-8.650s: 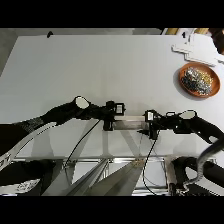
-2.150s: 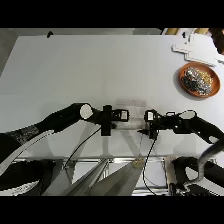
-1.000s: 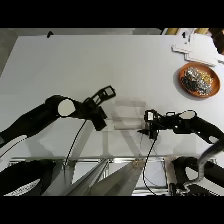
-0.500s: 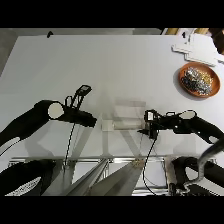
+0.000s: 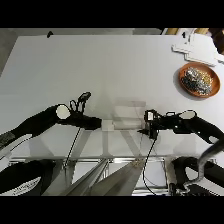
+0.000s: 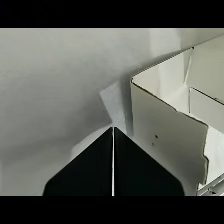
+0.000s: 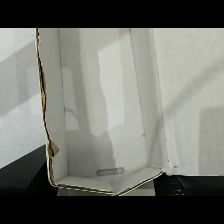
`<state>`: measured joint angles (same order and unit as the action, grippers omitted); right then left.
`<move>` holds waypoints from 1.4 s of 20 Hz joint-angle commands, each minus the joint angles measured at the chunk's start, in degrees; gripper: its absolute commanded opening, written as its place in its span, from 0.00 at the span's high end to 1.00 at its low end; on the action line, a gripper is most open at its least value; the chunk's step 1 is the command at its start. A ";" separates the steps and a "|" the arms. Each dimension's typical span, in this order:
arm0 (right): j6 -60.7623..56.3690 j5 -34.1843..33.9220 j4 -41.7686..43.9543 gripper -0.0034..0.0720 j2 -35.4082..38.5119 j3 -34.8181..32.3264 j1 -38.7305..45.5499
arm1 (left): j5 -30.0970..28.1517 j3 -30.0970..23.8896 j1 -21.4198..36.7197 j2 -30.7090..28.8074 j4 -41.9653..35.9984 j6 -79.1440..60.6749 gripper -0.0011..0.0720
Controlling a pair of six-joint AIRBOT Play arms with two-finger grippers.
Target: Fold the box and place the chain.
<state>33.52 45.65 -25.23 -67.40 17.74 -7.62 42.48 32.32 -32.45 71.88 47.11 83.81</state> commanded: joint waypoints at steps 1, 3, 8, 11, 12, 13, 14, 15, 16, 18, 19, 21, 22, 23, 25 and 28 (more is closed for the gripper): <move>0.00 0.02 0.00 0.41 0.02 0.00 0.00 | -0.74 -0.11 -1.64 0.85 -3.69 -2.19 0.98; 0.00 0.02 0.00 0.41 0.02 0.00 0.00 | -1.20 -0.11 -2.73 0.85 -6.29 -5.35 0.98; 0.00 0.02 0.00 0.41 0.02 0.00 0.00 | -2.08 1.77 -3.02 0.76 -7.61 -6.05 0.98; 0.00 0.02 0.00 0.41 0.00 0.00 0.00 | -2.47 3.72 -3.96 0.52 -7.61 -6.05 0.98; 0.00 0.02 0.00 0.41 0.02 0.00 0.00 | -2.67 4.07 -4.33 0.35 -7.50 -6.03 0.98; 0.00 0.02 0.00 0.41 0.02 0.00 0.00 | -2.67 4.42 -4.74 0.35 -7.43 -6.05 0.97; 0.00 0.02 0.00 0.41 0.02 0.00 0.00 | -2.80 4.50 -4.83 0.35 -7.48 -6.03 0.97; 0.00 0.02 -0.02 0.41 0.02 0.00 0.00 | -2.80 4.50 -5.07 0.33 -7.34 -6.03 0.91; 0.00 0.02 0.00 0.41 0.02 0.00 0.00 | -2.80 4.50 -5.16 0.20 -7.30 -6.03 0.80; 0.00 0.02 0.00 0.41 0.02 0.00 0.00 | -2.84 4.52 -5.16 -0.61 -7.26 -6.03 0.75; 0.00 0.02 0.00 0.41 0.02 0.00 0.00 | -2.82 4.70 -5.16 -0.90 -7.19 -6.03 0.75; 0.00 0.02 0.00 0.41 0.02 0.00 0.00 | -2.34 5.46 -5.55 -0.98 -7.23 -5.97 0.75; 0.00 0.02 0.00 0.41 0.02 0.00 0.00 | -2.36 5.62 -6.16 -0.98 -7.28 -5.68 0.75; 0.00 0.02 0.00 0.41 0.02 0.00 0.00 | -2.40 5.62 -6.97 -0.96 -7.26 -5.29 0.74; 0.00 0.02 0.00 0.41 0.02 0.00 0.00 | -2.51 5.62 -7.67 -0.96 -7.28 -5.29 0.67; 0.00 0.02 0.00 0.41 0.02 0.00 0.00 | -2.71 5.64 -7.65 -0.98 -7.26 -5.11 0.67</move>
<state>33.54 45.69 -25.26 -67.40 17.74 -7.60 39.86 37.82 -39.70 70.96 39.99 78.43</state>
